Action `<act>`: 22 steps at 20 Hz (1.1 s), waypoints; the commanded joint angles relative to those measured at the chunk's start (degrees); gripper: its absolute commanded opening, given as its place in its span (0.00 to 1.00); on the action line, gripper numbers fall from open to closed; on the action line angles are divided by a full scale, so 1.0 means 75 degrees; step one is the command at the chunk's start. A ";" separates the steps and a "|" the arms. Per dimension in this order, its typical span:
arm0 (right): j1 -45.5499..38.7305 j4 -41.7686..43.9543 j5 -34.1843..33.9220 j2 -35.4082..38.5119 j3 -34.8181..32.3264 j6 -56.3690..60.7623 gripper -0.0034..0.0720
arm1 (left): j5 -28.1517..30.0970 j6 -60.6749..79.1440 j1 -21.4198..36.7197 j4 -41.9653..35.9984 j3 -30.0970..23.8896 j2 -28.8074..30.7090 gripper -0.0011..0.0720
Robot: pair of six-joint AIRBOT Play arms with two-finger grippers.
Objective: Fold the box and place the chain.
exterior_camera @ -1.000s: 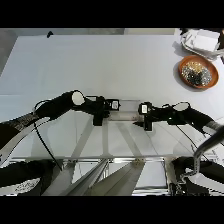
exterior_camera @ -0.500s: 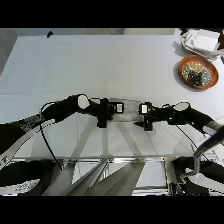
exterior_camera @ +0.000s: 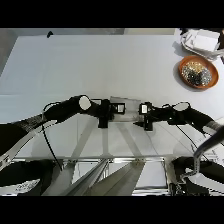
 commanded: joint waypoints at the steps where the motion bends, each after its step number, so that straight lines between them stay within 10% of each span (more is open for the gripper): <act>1: 0.0000 0.0000 0.0006 0.0006 0.0009 0.0003 0.60 | -0.0565 -0.0411 0.0175 0.0000 0.0000 0.0221 0.03; 16: 0.0000 0.0000 0.0006 0.0006 0.0009 0.0003 0.60 | -0.2264 -0.4232 0.2224 0.0277 -0.0580 0.2809 0.02; 22: 0.0000 0.0003 0.0006 0.0006 0.0009 0.0003 0.60 | -0.1988 -0.6677 0.2993 0.0184 -0.1437 0.2509 0.02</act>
